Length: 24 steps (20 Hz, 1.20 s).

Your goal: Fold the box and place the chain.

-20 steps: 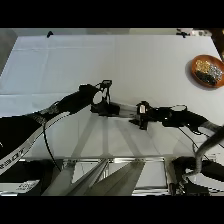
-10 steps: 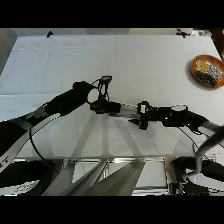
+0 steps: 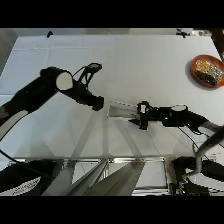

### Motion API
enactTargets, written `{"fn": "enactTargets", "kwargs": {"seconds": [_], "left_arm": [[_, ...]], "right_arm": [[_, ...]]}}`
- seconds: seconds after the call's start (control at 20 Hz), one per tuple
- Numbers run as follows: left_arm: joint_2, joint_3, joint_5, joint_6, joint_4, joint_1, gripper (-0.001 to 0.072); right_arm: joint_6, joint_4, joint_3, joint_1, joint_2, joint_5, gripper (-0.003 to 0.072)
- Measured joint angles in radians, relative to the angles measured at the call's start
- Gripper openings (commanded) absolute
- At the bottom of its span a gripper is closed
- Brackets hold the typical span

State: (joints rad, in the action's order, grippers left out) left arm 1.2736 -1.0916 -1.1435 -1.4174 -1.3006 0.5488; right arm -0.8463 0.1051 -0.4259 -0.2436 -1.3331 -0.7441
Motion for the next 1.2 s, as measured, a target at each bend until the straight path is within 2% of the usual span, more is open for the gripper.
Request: {"fn": "enactTargets", "kwargs": {"seconds": [0.05,0.15,0.25,0.35,0.45,0.65,0.85,1.2], "left_arm": [[-0.026,0.018,0.02,0.145,-0.003,-0.023,0.0641],[-0.068,0.073,0.075,0.482,0.032,-0.059,0.0705],[-0.081,0.141,0.128,0.861,0.115,-0.092,0.0708],[-0.058,0.193,0.167,1.188,0.183,-0.111,0.0709],[-0.007,0.221,0.199,1.393,0.238,-0.121,0.0711],[0.098,0.243,0.244,1.6,0.405,-0.121,0.0715],[0.154,0.248,0.283,1.706,0.554,-0.108,0.0715],[0.204,0.25,0.302,1.751,0.644,-0.073,0.0715]], "right_arm": [[0.0,0.0,0.0,0.0,0.0,0.0,0.0413],[0.0,0.0,0.0,0.0,0.0,0.0,0.0413],[0.0,0.0,0.0,0.0,0.0,0.0,0.0413],[0.0,0.0,0.0,0.0,0.0,0.0,0.0413],[0.0,0.0,0.0,0.0,0.0,0.0,0.0413],[0.0,0.0,0.0,0.0,0.0,0.0,0.0413],[0.0,0.0,0.0,0.0,0.0,0.0,0.0413],[0.0,0.0,0.0,0.0,0.0,0.0,0.0413]]}}
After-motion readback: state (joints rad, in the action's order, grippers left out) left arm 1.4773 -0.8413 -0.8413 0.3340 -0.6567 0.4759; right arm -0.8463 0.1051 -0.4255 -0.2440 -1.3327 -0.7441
